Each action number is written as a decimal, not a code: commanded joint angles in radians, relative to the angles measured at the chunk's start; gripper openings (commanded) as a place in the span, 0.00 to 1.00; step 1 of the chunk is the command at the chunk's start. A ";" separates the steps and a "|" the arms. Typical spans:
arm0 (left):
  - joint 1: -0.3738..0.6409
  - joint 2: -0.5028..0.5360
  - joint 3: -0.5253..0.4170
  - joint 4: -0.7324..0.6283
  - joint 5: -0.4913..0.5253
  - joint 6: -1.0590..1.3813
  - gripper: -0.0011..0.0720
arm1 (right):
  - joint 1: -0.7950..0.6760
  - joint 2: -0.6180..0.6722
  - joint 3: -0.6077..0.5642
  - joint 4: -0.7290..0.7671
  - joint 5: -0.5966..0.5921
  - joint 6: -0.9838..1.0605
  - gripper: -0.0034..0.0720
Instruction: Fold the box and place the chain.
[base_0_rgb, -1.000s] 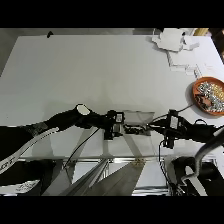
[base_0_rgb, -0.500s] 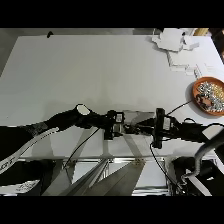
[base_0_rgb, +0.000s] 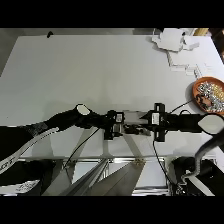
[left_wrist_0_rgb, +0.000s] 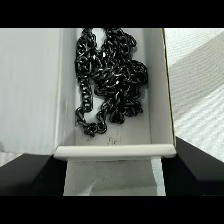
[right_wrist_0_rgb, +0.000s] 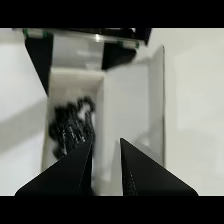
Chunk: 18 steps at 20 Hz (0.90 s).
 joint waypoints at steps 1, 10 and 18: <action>0.000 0.001 0.000 0.000 0.000 0.000 0.31 | -0.097 -0.004 0.100 -0.274 0.129 0.048 0.31; 0.000 0.001 0.000 0.000 0.000 0.000 0.31 | -0.329 -0.272 0.100 -0.389 0.062 -0.147 0.31; 0.000 0.001 0.000 0.000 0.000 0.000 0.31 | -0.330 -0.445 0.100 -0.406 -0.002 -0.283 0.26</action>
